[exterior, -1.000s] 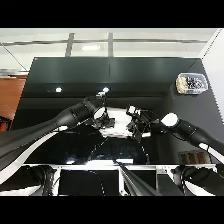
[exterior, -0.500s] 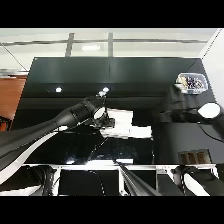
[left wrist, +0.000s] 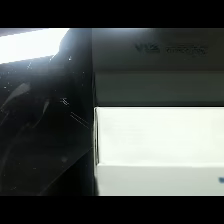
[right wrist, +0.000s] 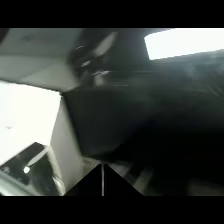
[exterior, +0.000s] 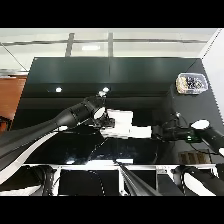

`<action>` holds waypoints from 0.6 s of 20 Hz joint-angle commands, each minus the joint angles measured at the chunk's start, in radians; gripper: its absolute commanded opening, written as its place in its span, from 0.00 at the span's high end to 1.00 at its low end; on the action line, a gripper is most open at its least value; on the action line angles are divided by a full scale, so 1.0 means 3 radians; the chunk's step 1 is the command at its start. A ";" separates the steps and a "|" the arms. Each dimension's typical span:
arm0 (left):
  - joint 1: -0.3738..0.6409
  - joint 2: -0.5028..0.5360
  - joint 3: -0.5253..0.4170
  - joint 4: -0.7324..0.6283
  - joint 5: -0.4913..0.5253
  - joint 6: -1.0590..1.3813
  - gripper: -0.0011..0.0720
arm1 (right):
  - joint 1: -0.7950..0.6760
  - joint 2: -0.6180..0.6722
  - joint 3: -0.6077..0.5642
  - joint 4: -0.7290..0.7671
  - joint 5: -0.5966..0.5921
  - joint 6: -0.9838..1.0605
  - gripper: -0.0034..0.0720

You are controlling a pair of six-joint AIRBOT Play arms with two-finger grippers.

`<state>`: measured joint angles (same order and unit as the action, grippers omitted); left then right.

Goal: Fold the box and place the chain.

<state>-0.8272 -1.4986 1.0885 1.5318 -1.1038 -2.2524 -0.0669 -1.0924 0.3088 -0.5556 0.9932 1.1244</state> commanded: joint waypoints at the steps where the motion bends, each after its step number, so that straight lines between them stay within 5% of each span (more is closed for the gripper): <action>1: 0.0001 0.0000 0.0001 0.0000 -0.0003 0.0001 0.95 | 0.0443 -0.0209 0.0046 0.0492 -0.0195 -0.0200 0.94; 6: 0.0001 0.0000 0.0001 0.0000 -0.0003 0.0001 0.95 | 0.0479 -0.0207 0.0532 0.0453 0.0184 -0.0445 0.93; 8: 0.0001 0.0000 0.0001 0.0000 -0.0003 0.0001 0.95 | 0.0481 -0.0207 0.0652 0.0455 0.0379 -0.0436 0.13; 9: 0.0001 0.0000 0.0001 0.0000 -0.0003 0.0001 0.95 | 0.0481 -0.0207 0.0688 0.0465 0.0454 -0.0431 0.01; 12: 0.0001 0.0000 0.0001 -0.0001 -0.0003 0.0001 0.95 | 0.0629 -0.0207 0.0720 0.0467 0.0367 -0.0278 0.01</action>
<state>-0.8272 -1.4986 1.0889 1.5314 -1.1053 -2.2509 0.0895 -1.1534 0.5007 -0.4217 1.0939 1.0100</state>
